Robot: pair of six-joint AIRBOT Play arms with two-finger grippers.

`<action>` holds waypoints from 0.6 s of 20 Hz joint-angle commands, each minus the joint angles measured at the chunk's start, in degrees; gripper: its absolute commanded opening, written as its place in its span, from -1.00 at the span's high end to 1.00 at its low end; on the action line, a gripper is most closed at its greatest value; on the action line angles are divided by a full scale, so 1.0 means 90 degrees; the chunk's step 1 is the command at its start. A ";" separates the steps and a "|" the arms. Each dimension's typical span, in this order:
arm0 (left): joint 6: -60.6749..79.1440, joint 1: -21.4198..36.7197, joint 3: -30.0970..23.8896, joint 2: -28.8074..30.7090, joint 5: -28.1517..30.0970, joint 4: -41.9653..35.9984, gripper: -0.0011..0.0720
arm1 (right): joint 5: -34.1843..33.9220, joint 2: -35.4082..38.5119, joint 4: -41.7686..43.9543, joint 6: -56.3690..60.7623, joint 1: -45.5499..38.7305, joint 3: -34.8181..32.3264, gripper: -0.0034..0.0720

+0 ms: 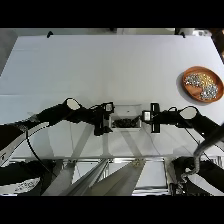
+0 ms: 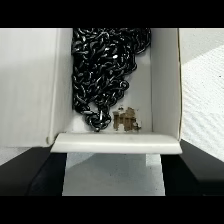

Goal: Fold the box and place the chain.

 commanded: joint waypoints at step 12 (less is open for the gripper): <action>0.0002 -0.0002 0.0005 0.0002 0.0002 0.0002 0.18 | 0.0889 0.2574 0.1372 0.1302 0.0036 0.0002 0.87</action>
